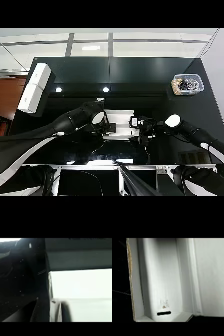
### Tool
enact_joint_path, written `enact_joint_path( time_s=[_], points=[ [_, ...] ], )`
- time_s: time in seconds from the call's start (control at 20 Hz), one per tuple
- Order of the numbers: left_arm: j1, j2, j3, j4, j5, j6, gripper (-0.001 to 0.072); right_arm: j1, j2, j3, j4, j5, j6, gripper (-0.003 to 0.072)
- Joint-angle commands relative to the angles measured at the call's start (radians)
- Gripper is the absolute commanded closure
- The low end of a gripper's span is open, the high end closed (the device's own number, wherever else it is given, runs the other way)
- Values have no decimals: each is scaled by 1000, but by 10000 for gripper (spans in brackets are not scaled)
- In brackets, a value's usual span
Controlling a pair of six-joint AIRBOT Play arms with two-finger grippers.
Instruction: Fold the box and place the chain.
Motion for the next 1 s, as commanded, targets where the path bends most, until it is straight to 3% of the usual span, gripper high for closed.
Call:
enact_joint_path(
  time_s=[0.0,0.8,0.85,0.95],
  points=[
    [-3,-26,26,6,-11,-2,422,1,0,1,0,0,0,260],
    [-3,-51,39,-2,5,-2,438,1,0,1,1,0,0,260],
    [-3,-53,39,-3,4,-1,474,1,0,1,1,0,0,260],
    [-3,-55,39,-8,5,-1,652,1,0,1,1,0,0,260]
  ],
)
